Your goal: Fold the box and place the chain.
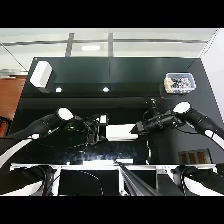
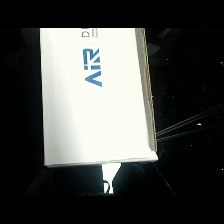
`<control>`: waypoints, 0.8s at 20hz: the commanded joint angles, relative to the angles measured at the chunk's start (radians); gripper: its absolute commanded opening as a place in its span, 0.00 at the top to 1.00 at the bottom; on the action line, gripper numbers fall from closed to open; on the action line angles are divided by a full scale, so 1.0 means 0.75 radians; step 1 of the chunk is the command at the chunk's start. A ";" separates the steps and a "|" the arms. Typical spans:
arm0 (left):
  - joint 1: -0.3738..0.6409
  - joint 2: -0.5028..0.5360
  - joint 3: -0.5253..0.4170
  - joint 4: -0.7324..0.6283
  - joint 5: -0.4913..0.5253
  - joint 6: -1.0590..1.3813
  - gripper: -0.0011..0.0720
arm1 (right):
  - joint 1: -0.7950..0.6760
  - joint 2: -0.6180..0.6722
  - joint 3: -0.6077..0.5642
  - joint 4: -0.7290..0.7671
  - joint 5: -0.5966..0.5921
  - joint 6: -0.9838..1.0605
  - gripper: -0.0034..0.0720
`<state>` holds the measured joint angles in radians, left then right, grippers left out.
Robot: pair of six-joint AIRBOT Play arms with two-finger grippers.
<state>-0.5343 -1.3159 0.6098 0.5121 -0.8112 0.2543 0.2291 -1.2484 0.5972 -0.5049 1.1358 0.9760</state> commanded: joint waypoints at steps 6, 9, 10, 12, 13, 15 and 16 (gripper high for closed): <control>0.007 0.067 0.013 0.071 -0.012 -0.139 0.01 | -0.156 0.156 0.194 0.135 0.301 -0.105 0.95; 0.050 0.186 0.021 0.213 -0.077 -0.366 0.01 | -0.302 0.277 0.263 0.022 0.296 -0.057 0.95; 0.061 0.229 0.021 0.274 -0.125 -0.415 0.01 | -0.357 0.305 0.271 -0.008 0.297 -0.048 0.95; 0.068 0.296 0.022 0.317 -0.155 -0.537 0.01 | -0.455 0.326 0.270 -0.049 0.304 -0.033 0.95; 0.053 0.315 0.038 0.307 -0.152 -0.583 0.01 | -0.493 0.326 0.270 -0.066 0.302 -0.033 0.95; -0.008 0.312 0.099 0.310 -0.140 -0.661 0.01 | -0.543 0.326 0.270 -0.071 0.272 -0.033 0.95; -0.046 0.294 0.135 0.309 -0.116 -0.665 0.01 | -0.555 0.326 0.270 -0.072 0.250 -0.033 0.95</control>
<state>-0.5243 -1.1069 0.6632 0.7181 -0.9066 -0.1459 -0.1291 -1.0168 0.7937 -0.5354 1.3453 0.9440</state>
